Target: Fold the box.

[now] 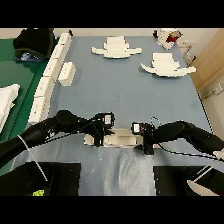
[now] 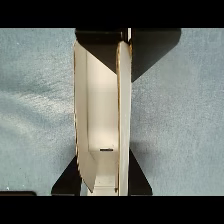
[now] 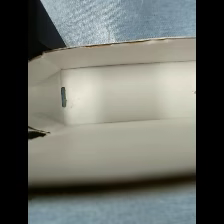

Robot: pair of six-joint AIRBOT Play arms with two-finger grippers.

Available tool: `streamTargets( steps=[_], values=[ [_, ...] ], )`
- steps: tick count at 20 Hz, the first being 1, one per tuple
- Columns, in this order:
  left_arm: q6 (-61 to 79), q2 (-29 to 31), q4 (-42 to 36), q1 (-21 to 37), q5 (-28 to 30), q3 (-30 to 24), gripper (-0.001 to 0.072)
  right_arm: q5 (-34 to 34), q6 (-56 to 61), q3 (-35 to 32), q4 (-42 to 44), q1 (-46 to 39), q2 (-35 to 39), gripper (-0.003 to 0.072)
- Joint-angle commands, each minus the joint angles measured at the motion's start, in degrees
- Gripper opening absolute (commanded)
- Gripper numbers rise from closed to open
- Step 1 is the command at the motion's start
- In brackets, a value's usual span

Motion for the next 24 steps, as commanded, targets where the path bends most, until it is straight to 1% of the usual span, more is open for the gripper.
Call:
streamTargets(
  steps=[1,24],
  values=[
    [0.00,0.00,0.02,0.02,-0.02,0.04,0.0014,-0.02,0.02,-0.02,-0.20,0.00,-0.04,0.0536],
    [-1.55,0.00,0.00,-0.07,-0.46,0.04,0.0016,0.00,0.02,-0.04,-0.22,0.00,-0.04,0.0536]
  ],
)
